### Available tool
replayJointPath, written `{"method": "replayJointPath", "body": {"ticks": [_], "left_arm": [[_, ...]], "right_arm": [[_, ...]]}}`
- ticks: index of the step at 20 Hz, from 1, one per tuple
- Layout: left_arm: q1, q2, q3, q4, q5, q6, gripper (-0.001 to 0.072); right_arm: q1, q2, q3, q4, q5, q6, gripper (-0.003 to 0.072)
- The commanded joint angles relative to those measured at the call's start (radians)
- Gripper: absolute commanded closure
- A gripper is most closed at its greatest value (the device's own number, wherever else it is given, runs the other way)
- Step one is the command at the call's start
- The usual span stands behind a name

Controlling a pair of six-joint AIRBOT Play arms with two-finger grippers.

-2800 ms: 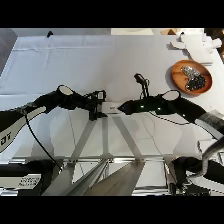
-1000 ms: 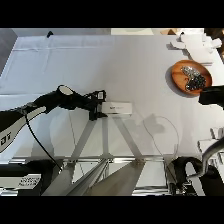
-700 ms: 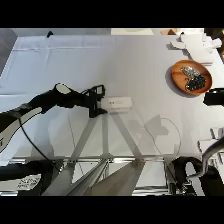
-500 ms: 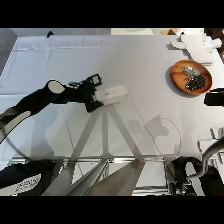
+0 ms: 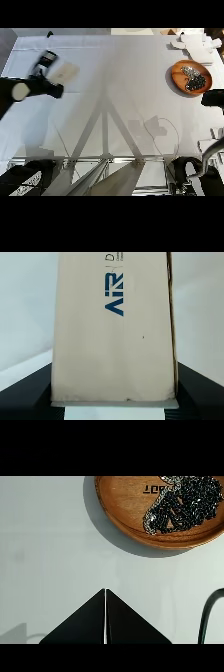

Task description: Fold the box and place the chain.

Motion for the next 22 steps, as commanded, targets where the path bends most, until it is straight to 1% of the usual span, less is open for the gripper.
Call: {"method": "replayJointPath", "body": {"ticks": [1, 4, 6, 7, 8, 10, 12, 14, 17, 19, 21, 22], "left_arm": [[0.187, 0.060, 0.001, 0.006, 0.120, -0.247, 0.0701], [0.300, 0.061, -0.012, -0.056, 0.209, -0.249, 0.0701], [0.315, 0.061, -0.068, -0.061, 0.332, -0.248, 0.0700], [0.314, 0.060, -0.112, -0.063, 0.405, -0.249, 0.0700], [0.310, 0.051, -0.155, -0.071, 0.454, -0.250, 0.0700], [0.310, 0.005, -0.230, -0.069, 0.473, -0.248, 0.0699], [0.310, -0.068, -0.277, -0.058, 0.454, -0.180, 0.0698], [0.310, -0.144, -0.287, -0.060, 0.449, -0.113, 0.0695], [0.310, -0.223, -0.287, -0.060, 0.480, -0.106, 0.0693], [0.310, -0.258, -0.287, -0.060, 0.501, -0.106, 0.0694], [0.310, -0.279, -0.287, -0.059, 0.502, -0.106, 0.0692], [0.310, -0.281, -0.287, -0.059, 0.502, -0.106, 0.0657]], "right_arm": [[-0.001, 0.001, 0.000, 0.008, 0.002, 0.000, 0.0676], [-0.001, 0.001, 0.000, 0.008, 0.000, 0.000, 0.0676], [-0.001, 0.001, 0.000, 0.008, -0.001, 0.000, 0.0676], [-0.001, 0.001, 0.000, 0.008, -0.002, 0.000, 0.0676], [-0.001, 0.001, 0.000, 0.008, -0.002, 0.000, 0.0676], [-0.001, 0.001, 0.000, 0.008, -0.003, 0.000, 0.0676], [-0.001, 0.001, 0.000, 0.008, -0.003, 0.000, 0.0676], [-0.001, 0.001, 0.000, 0.008, -0.003, 0.000, 0.0676], [-0.001, 0.001, 0.000, 0.008, -0.003, 0.000, 0.0676], [-0.001, 0.001, 0.000, 0.008, -0.003, 0.000, 0.0676], [-0.001, 0.001, 0.000, 0.008, -0.005, 0.000, 0.0676], [-0.001, 0.001, 0.000, 0.008, -0.005, 0.000, 0.0676]]}}
